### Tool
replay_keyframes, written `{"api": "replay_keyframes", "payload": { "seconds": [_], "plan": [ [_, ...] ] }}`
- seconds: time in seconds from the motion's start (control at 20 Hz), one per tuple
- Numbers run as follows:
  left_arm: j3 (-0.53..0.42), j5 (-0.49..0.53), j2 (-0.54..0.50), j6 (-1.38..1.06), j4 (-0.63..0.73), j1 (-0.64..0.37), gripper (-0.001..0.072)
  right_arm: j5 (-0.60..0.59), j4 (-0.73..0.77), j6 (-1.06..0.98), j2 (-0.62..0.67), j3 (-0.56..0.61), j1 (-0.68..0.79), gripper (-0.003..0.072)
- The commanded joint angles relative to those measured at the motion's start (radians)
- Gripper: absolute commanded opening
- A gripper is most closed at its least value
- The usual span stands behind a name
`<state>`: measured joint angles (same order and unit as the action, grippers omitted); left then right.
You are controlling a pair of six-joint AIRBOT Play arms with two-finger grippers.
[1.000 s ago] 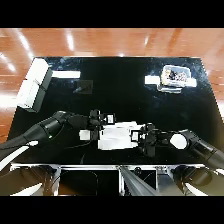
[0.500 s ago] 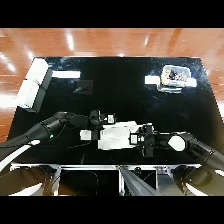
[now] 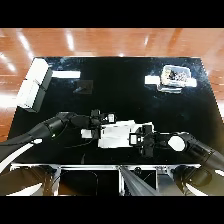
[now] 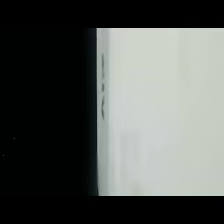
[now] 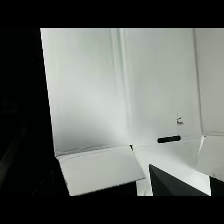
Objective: Fold the box and place the chain.
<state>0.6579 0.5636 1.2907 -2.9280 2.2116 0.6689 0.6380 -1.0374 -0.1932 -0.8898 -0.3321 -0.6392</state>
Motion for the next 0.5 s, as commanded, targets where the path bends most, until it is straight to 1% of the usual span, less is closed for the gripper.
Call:
{"api": "replay_keyframes", "payload": {
  "seconds": [0.0, 0.2, 0.35, 0.45],
  "plan": [
    [0.0, -0.003, 0.011, 0.0, 0.004, 0.0, 0.002, -0.031, 0.02, 0.0, 0.0, 0.001, -0.001, 0.0695],
    [0.001, -0.003, 0.011, 0.0, 0.004, 0.0, 0.002, -0.051, 0.026, 0.0, 0.0, 0.001, -0.001, 0.0695],
    [0.001, -0.003, 0.011, 0.0, 0.004, 0.0, 0.002, -0.056, 0.089, 0.0, 0.0, 0.001, -0.001, 0.0695],
    [0.001, 0.0, 0.011, 0.0, 0.004, 0.0, 0.002, -0.064, 0.099, 0.0, 0.0, 0.0, -0.001, 0.0695]
  ]
}}
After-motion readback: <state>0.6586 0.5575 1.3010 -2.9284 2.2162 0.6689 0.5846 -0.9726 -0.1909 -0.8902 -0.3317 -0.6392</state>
